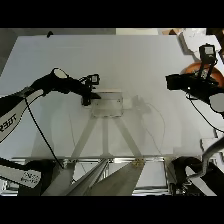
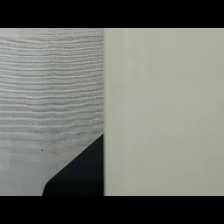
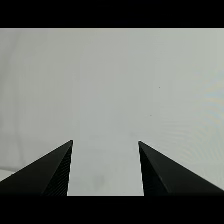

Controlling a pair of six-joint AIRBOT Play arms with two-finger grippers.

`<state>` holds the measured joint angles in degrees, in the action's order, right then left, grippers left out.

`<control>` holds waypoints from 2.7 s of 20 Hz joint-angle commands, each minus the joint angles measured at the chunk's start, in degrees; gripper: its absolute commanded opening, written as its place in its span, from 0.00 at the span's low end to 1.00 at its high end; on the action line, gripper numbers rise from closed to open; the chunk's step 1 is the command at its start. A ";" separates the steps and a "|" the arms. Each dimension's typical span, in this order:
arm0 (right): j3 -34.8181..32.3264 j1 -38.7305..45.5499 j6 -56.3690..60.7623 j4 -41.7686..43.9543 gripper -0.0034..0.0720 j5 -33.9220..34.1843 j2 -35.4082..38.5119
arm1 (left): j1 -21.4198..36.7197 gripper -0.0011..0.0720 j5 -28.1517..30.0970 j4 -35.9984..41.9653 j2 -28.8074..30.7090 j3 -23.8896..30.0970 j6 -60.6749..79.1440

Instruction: Fold the box and place the chain.

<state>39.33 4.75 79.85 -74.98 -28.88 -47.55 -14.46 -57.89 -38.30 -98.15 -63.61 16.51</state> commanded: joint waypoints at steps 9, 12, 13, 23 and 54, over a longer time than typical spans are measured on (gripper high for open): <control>0.07 0.02 -0.02 0.09 0.65 2.23 -0.04 | -0.04 0.03 0.02 -0.09 0.00 0.04 0.00; 0.07 -0.07 0.26 5.84 0.65 3.56 0.02 | -0.04 0.03 0.02 -0.09 0.00 0.04 0.00; 0.07 -0.33 -0.74 6.14 0.65 3.04 0.04 | -0.04 0.03 0.02 -0.09 0.00 0.04 0.00; 0.04 -15.26 -53.53 6.38 0.81 -9.66 0.00 | -0.04 0.03 0.02 -0.09 0.00 0.04 0.00; -5.53 -17.46 -109.68 45.03 0.96 -13.79 -24.13 | -0.04 0.03 0.02 -0.07 0.00 0.04 0.00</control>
<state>33.82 -12.71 -33.15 -29.43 -42.15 -71.61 -14.46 -57.89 -38.37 -98.15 -63.61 16.49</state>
